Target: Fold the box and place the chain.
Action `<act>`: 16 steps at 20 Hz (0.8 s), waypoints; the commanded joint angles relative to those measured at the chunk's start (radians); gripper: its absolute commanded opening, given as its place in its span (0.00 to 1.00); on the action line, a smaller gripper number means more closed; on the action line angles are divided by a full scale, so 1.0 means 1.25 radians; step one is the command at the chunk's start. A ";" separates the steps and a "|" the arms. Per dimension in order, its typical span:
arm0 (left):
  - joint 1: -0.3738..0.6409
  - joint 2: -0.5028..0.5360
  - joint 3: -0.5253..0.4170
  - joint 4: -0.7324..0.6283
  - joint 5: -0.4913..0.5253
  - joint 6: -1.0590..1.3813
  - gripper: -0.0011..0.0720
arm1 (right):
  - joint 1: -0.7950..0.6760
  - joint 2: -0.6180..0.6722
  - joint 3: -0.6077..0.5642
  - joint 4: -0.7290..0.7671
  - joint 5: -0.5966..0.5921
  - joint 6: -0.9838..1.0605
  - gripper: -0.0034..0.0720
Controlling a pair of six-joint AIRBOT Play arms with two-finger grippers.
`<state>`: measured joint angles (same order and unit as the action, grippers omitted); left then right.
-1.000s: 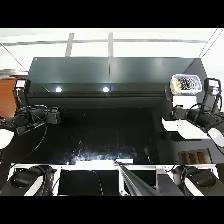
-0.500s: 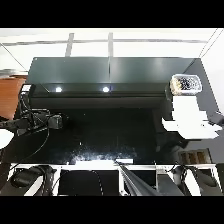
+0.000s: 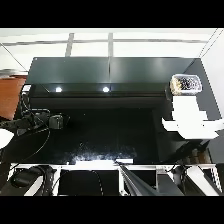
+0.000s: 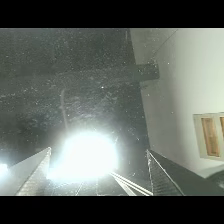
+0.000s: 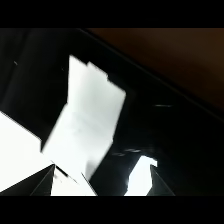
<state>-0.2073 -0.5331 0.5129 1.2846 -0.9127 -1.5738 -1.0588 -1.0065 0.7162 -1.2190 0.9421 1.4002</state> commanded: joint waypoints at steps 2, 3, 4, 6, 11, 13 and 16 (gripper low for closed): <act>0.000 -0.001 0.000 -0.002 0.000 0.001 0.99 | -0.063 -0.188 0.169 0.110 0.147 -0.213 0.95; 0.000 -0.001 0.000 -0.002 0.002 0.001 0.99 | -0.063 -0.242 0.214 0.110 0.205 -0.235 0.95; 0.000 -0.001 0.000 -0.002 0.005 0.001 0.99 | -0.063 -0.295 0.253 0.110 0.270 -0.251 0.95; 0.000 -0.001 0.000 -0.008 0.015 0.000 0.99 | -0.062 -0.389 0.316 0.110 0.381 -0.272 0.95; 0.000 -0.001 0.000 -0.011 0.016 -0.002 0.99 | -0.062 -0.479 0.387 0.106 0.416 -0.344 0.95; 0.000 -0.001 0.000 -0.012 0.016 -0.002 0.99 | -0.062 -0.492 0.414 0.093 0.399 -0.356 0.95; 0.000 -0.001 0.000 -0.011 0.018 -0.001 0.99 | -0.060 -0.495 0.434 0.103 0.361 -0.368 0.95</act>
<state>-0.2073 -0.5331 0.5129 1.2709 -0.8928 -1.5745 -1.1358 -1.6062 1.2263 -1.0958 1.4178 0.9749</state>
